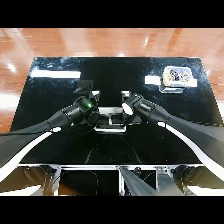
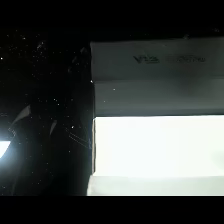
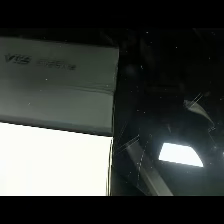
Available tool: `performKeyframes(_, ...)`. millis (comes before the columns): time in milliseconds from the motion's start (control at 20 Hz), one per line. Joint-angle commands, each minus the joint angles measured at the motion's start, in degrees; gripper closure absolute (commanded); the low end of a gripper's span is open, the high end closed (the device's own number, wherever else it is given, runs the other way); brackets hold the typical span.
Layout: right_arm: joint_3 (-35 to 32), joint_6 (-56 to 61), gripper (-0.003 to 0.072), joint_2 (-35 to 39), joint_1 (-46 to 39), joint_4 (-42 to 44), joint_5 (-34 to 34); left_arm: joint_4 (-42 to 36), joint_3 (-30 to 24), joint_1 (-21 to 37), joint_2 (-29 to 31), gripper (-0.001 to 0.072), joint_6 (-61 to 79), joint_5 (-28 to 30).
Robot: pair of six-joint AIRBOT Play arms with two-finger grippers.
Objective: Fold the box and place the chain.
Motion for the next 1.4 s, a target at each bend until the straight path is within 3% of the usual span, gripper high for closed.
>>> performKeyframes(0,0.1,-0.5,0.0649,0.0,0.1,0.6,-0.5,0.1,0.1,0.0,0.0,0.0683,0.2,0.2)
performKeyframes(100,0.1,0.1,0.0641,0.0,0.0,0.5,1.3,0.1,0.1,0.0,0.0,0.0683,0.2,0.3)
performKeyframes(200,0.2,-0.4,0.0088,0.3,0.0,0.5,3.0,0.1,0.1,0.0,0.0,0.0683,0.2,0.3)
performKeyframes(400,0.2,-5.0,0.0088,4.9,0.0,-0.3,4.9,0.1,0.1,0.0,0.0,0.0684,0.2,0.5)
performKeyframes(700,-1.6,-10.1,0.0087,19.8,1.1,-9.7,21.7,0.1,0.1,0.0,0.0,0.0683,0.2,0.6)
performKeyframes(950,-7.9,-10.0,0.0088,33.5,-2.8,-21.5,26.9,0.0,0.1,0.0,0.0,0.0683,0.2,0.7)
performKeyframes(1050,-8.5,-10.8,0.0087,34.5,-10.7,-24.0,24.1,-0.2,0.1,0.0,0.0,0.0683,0.2,0.7)
performKeyframes(1350,-8.1,-14.4,0.0088,31.3,-40.3,-14.3,-4.0,-0.4,0.1,0.0,0.0,0.0683,0.2,1.5)
